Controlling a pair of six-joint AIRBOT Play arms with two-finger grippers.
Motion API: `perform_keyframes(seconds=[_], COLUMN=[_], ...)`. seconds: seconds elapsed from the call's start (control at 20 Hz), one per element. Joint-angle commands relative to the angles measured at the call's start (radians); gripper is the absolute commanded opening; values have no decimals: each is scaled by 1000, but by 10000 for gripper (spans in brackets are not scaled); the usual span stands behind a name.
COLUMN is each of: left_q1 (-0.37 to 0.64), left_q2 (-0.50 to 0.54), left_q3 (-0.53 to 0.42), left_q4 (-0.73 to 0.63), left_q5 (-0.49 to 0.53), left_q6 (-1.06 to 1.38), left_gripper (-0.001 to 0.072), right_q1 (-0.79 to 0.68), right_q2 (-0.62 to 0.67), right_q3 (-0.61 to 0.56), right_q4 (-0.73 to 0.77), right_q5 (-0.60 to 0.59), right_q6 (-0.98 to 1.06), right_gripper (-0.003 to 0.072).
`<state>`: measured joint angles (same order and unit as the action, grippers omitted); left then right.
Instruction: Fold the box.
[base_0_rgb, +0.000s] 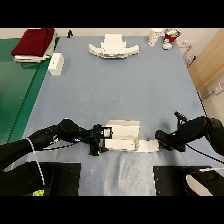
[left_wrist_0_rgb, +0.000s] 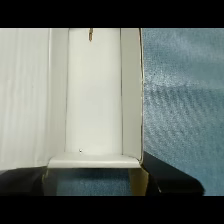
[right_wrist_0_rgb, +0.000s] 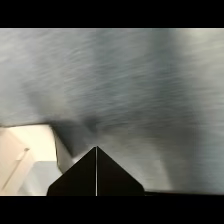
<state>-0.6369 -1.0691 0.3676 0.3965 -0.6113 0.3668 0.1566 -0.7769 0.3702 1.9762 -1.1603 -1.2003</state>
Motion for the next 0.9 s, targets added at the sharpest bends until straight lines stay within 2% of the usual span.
perform_keyframes(seconds=[0.0, 0.35, 0.45, 0.55, 0.6, 0.65, 0.85], left_q1=[1, 1, 1, 1, 1, 1, 1], left_q2=[0, 0, 0, 0, 0, 0, 0], left_q3=[1, 1, 1, 1, 1, 1, 1], left_q4=[0, 0, 0, 0, 0, 0, 0], left_q5=[0, 0, 0, 0, 0, 0, 0], left_q6=[0, 0, 0, 0, 0, 0, 0], left_gripper=[452, 452, 452, 452, 452, 452, 452], right_q1=[29, 64, 64, 64, 64, 64, 79], right_q2=[14, 47, 47, 49, 49, 49, 49], right_q3=[-10, -10, -10, -6, -3, 2, 21], right_q4=[142, 163, 194, 221, 234, 252, 327], right_q5=[24, 50, 58, 61, 61, 61, 64], right_q6=[-56, -89, -109, -131, -134, -138, -174], right_gripper=[0, 12, 102, 127, 264, 302, 302])
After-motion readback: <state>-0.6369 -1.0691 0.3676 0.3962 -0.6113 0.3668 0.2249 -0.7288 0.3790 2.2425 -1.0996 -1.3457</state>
